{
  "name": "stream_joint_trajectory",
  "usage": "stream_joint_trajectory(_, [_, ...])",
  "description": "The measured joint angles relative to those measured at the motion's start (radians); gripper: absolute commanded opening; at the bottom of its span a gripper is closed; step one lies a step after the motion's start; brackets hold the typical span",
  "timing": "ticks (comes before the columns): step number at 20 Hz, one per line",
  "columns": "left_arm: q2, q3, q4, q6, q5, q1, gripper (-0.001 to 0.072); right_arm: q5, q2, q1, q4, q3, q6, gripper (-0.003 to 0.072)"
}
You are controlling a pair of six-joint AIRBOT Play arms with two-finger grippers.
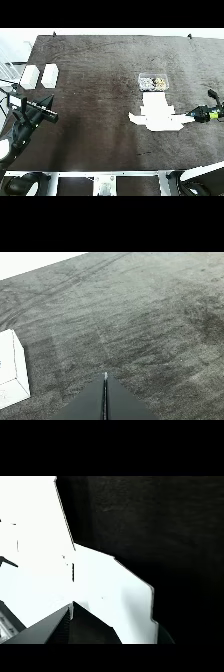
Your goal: Fold the box and place the chain.
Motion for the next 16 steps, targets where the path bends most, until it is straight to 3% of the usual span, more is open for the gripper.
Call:
stream_joint_trajectory(2, [0.0, 0.0, 0.0, 0.0, 0.0, 0.0, 0.002, 0.004, -0.001, 0.024, 0.002, -0.023, -0.006, 0.0341])
stream_joint_trajectory(7, [0.0, 0.0, 0.0, 0.0, 0.0, 0.0, 0.002, 0.026, -0.001, 0.066, 0.013, -0.047, -0.031, 0.0009])
stream_joint_trajectory(11, [0.0, 0.0, 0.0, 0.0, 0.0, 0.0, 0.002, 0.067, 0.016, 0.082, 0.072, -0.085, -0.047, 0.0005])
stream_joint_trajectory(16, [0.0, 0.0, 0.0, 0.0, 0.0, 0.0, 0.002, -0.014, 0.135, 0.173, 0.151, -0.272, -0.08, 0.0005])
